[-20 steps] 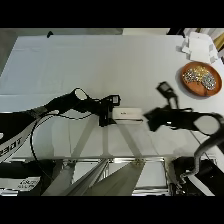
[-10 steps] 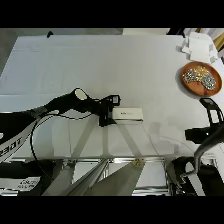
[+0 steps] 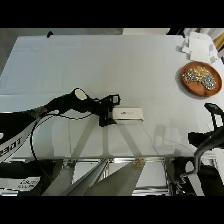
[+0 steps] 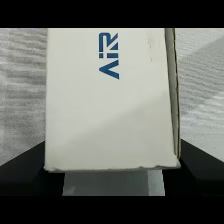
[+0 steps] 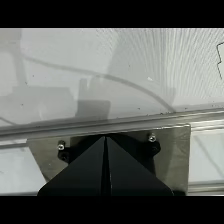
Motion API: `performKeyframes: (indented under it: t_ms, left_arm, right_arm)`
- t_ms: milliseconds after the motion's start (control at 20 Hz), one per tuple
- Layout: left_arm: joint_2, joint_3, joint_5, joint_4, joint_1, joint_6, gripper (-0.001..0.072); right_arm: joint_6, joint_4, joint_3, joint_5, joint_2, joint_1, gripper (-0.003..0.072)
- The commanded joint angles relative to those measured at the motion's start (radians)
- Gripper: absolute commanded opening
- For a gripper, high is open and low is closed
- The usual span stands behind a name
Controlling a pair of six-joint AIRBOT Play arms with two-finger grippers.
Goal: Fold the box and place the chain.
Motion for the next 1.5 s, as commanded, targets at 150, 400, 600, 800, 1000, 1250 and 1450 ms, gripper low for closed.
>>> performKeyframes:
  t_ms: [150,400,600,800,1000,1250,1450]
  left_arm:
    - [0.063,0.0,-0.006,0.036,0.023,-0.121,0.0001]
    - [0.272,0.0,-0.004,0.203,0.157,-0.464,0.0001]
    - [0.449,0.0,-0.006,0.367,0.383,-0.745,0.0002]
    - [0.549,0.0,-0.008,0.499,0.649,-0.927,0.0002]
    - [0.574,0.0,-0.034,0.575,0.907,-1.002,0.0002]
    - [0.531,-0.004,-0.067,0.588,1.061,-1.121,0.0002]
    - [0.474,-0.034,-0.088,0.686,1.061,-1.122,0.0001]
  right_arm:
    - [0.002,-0.002,0.001,0.005,0.001,-0.002,0.0013]
    - [0.002,-0.002,0.001,0.005,0.001,-0.002,0.0013]
    - [0.002,-0.002,0.001,0.005,0.001,-0.002,0.0013]
    - [0.002,-0.002,0.001,0.005,0.001,-0.002,0.0013]
    - [0.002,-0.002,0.001,0.005,0.001,-0.002,0.0013]
    - [0.002,-0.002,0.001,0.005,0.001,-0.002,0.0013]
    - [0.002,-0.002,0.001,0.005,0.001,-0.002,0.0013]
